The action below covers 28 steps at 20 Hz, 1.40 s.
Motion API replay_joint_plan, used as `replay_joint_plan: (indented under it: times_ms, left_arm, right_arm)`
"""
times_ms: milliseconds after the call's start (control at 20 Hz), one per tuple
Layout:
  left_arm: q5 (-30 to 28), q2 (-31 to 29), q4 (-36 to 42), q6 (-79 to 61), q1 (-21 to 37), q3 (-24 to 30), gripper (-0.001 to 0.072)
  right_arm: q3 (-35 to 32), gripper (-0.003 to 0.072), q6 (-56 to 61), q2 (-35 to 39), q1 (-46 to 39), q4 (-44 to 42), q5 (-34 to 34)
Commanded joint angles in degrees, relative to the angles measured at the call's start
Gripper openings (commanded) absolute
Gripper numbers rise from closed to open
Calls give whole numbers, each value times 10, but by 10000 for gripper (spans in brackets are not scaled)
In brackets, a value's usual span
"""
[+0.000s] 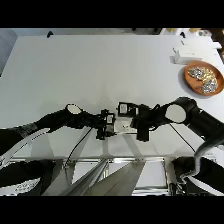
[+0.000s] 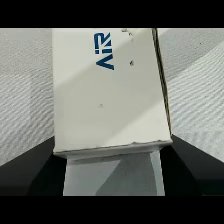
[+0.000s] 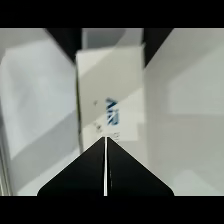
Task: Fold the box and place the chain.
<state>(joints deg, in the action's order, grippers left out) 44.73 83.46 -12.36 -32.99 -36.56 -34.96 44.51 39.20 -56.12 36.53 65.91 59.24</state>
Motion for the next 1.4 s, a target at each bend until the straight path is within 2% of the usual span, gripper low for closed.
replay_joint_plan:
  times_ms: [0,150,400,600,850,900,950,1050,1200,1350]
  left_arm:
    - [1,0,-1,-1,0,0,208]
    - [1,0,-1,-2,0,0,208]
    - [1,0,-1,-2,0,0,208]
    - [1,0,0,-2,0,0,208]
    - [3,0,1,-1,0,0,206]
    - [2,-1,1,-2,0,0,167]
    - [1,-2,2,-2,0,0,0]
    - [-2,-20,1,0,0,0,3]
    - [-4,-90,1,0,1,0,3]
    - [-27,-195,0,58,11,0,3]
  right_arm:
    - [29,46,57,41,-35,32,0]
    - [29,45,92,56,-156,31,20]
    - [29,35,168,33,-427,41,104]
    - [19,35,226,0,-565,43,105]
    - [18,35,230,-44,-571,29,109]
    - [18,35,230,-51,-568,20,109]
    - [18,35,230,-57,-563,13,111]
    - [17,35,229,-65,-551,12,118]
    - [15,35,229,-66,-542,12,119]
    - [15,35,229,-66,-542,13,127]
